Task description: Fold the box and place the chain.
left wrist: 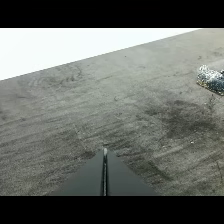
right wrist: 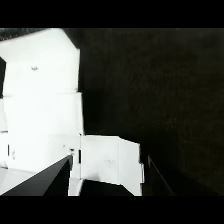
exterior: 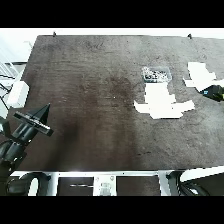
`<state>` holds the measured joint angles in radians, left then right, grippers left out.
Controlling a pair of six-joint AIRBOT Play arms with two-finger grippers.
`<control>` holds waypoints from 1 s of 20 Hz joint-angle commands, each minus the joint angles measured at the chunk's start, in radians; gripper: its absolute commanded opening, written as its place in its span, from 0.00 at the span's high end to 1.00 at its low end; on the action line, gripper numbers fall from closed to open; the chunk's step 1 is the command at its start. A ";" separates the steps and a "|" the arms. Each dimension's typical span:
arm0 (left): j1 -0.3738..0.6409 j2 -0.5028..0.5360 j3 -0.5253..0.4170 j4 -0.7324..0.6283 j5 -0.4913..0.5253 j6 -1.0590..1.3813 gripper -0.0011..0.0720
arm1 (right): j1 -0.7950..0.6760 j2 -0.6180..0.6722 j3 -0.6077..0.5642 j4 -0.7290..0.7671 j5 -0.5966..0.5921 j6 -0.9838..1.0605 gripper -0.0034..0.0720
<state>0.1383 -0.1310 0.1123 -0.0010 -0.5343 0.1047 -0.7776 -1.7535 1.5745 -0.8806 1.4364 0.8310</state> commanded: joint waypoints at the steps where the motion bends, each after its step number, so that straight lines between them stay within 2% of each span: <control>1: 0.000 0.001 -0.001 0.000 0.000 0.000 0.96 | 0.010 -0.121 0.071 -0.040 0.096 -0.019 0.19; 9: 0.000 0.001 -0.001 0.000 0.000 0.000 0.95 | 0.044 -0.179 0.036 -0.067 0.147 -0.048 0.20; 11: 0.000 0.001 -0.001 0.000 0.000 0.000 0.96 | 0.056 -0.179 0.005 -0.047 0.147 -0.075 0.28; 15: 0.000 0.001 -0.001 0.000 0.000 0.000 0.96 | 0.092 -0.180 -0.045 -0.039 0.127 -0.095 0.33; 17: 0.000 0.001 -0.001 0.000 0.000 0.000 0.96 | 0.106 -0.180 -0.058 -0.010 0.123 -0.111 0.48; 18: 0.000 0.001 -0.001 0.000 0.000 0.000 0.95 | 0.111 -0.180 -0.058 -0.006 0.110 -0.110 0.60; 19: 0.000 0.001 -0.001 0.000 0.000 0.000 0.95 | 0.111 -0.180 -0.058 0.007 0.109 -0.111 0.80; 20: 0.000 0.001 -0.001 0.000 0.000 0.000 0.96 | 0.106 -0.180 -0.058 0.029 0.111 -0.109 0.94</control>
<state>0.1383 -0.1310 0.1123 -0.0010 -0.5346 0.1047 -0.6777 -1.9327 1.5253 -0.8906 1.5574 0.7315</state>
